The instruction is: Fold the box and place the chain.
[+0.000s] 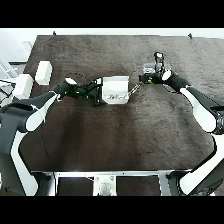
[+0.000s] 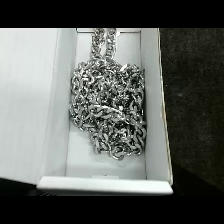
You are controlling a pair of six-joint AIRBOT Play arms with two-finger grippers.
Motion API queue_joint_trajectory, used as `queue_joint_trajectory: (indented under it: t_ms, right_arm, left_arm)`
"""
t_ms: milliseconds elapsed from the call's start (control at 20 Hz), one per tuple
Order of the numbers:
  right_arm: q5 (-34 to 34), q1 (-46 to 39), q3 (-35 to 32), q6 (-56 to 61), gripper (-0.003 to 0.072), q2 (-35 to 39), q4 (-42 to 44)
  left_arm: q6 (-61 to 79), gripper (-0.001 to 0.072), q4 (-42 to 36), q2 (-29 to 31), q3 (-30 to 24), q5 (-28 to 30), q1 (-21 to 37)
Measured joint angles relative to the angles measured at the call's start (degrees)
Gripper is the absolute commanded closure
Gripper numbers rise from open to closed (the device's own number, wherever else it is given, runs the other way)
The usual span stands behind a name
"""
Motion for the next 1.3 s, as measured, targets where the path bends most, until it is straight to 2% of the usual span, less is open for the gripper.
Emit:
queue_joint_trajectory:
  t_ms: [200,650,850,1050,1300]
  right_arm:
    - [2.7,0.4,0.2,-1.0,0.0677,5.2,0.1]
    - [15.0,7.2,0.2,-1.5,0.0677,29.6,-2.5]
    - [17.2,11.8,0.1,-1.6,0.0677,34.3,-3.3]
    - [16.1,15.6,-3.1,-1.6,0.0676,35.6,-3.7]
    - [6.3,18.7,-14.1,-1.6,0.0676,34.6,-3.5]
  left_arm:
    - [0.0,0.0181,0.0,0.0,0.0,0.0,0.0]
    - [0.0,0.0181,0.0,0.0,0.0,0.0,0.0]
    - [0.0,0.0181,0.0,0.0,0.0,0.0,0.0]
    - [0.0,0.0181,0.0,0.0,0.0,0.0,0.0]
    - [0.0,0.0181,0.0,0.0,0.0,0.0,0.0]
